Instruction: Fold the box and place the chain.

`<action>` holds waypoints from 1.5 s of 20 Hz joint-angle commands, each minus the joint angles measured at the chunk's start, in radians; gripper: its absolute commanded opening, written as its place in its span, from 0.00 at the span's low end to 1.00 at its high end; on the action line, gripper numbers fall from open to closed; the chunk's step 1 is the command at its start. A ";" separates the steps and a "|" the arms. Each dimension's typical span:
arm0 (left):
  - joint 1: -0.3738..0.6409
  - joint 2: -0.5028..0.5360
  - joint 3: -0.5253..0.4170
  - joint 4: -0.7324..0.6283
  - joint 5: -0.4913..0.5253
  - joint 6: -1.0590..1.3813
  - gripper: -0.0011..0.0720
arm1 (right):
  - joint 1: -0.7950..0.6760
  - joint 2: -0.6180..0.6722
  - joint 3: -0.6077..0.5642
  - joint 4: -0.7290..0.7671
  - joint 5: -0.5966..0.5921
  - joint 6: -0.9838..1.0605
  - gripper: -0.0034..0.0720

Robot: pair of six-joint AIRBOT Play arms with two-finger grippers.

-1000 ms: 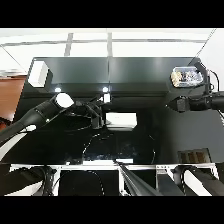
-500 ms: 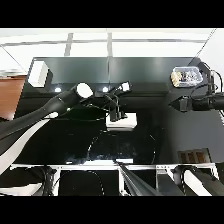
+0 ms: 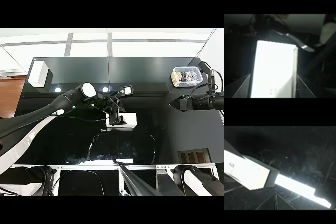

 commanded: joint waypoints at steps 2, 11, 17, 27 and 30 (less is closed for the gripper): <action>0.000 -0.002 0.002 0.025 -0.034 -0.001 0.98 | 0.000 0.001 0.001 0.000 -0.001 -0.001 0.07; -0.031 -0.002 0.002 0.114 -0.041 0.000 0.98 | 0.000 0.001 0.001 0.000 -0.002 -0.001 0.07; -0.043 -0.002 0.002 0.179 -0.038 0.000 0.98 | 0.000 0.001 0.001 0.000 -0.002 -0.001 0.07; -0.134 -0.042 0.019 0.315 0.084 -0.122 0.52 | 0.000 0.001 0.001 0.000 -0.004 0.003 0.07; -0.071 -0.009 0.069 0.427 -0.018 -0.387 0.39 | 0.000 0.001 0.001 0.000 -0.004 0.003 0.07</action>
